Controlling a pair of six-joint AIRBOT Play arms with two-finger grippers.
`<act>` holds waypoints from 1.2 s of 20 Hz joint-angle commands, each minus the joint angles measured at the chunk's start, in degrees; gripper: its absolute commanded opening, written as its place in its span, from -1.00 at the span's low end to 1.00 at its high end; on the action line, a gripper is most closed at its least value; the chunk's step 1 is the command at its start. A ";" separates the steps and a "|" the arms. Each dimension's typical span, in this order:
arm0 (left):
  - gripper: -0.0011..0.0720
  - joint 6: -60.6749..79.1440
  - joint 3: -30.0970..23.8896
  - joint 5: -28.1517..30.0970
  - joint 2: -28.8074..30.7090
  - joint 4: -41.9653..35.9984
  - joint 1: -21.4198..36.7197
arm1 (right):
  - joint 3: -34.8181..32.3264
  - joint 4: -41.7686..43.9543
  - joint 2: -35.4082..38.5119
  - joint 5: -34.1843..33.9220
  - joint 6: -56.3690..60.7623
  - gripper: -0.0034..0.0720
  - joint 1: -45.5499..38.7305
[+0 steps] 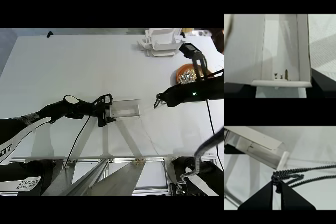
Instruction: Fold the box and place the chain.
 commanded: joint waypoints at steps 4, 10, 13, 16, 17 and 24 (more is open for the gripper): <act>-0.28 0.02 0.04 0.02 0.04 0.00 0.00 | -1.90 0.09 -0.70 -6.08 0.00 -0.88 8.63; -0.28 0.02 0.04 0.02 0.04 0.02 -0.02 | -2.03 0.00 -5.70 -8.70 0.20 -0.88 14.01; -0.28 0.02 0.04 0.02 0.04 0.00 -0.02 | -2.21 -0.39 -9.14 -8.98 0.20 -0.88 14.71; -0.28 0.02 0.04 0.02 0.04 0.00 0.00 | -4.26 -0.28 -12.13 -11.26 0.22 -0.88 14.71; -0.28 0.00 0.04 0.00 0.04 0.00 0.00 | -5.07 -0.31 -12.94 -11.30 0.20 -0.88 14.69; -0.28 0.02 0.04 0.00 0.04 0.00 0.00 | -10.56 -0.33 -13.66 -16.72 0.20 -0.88 14.69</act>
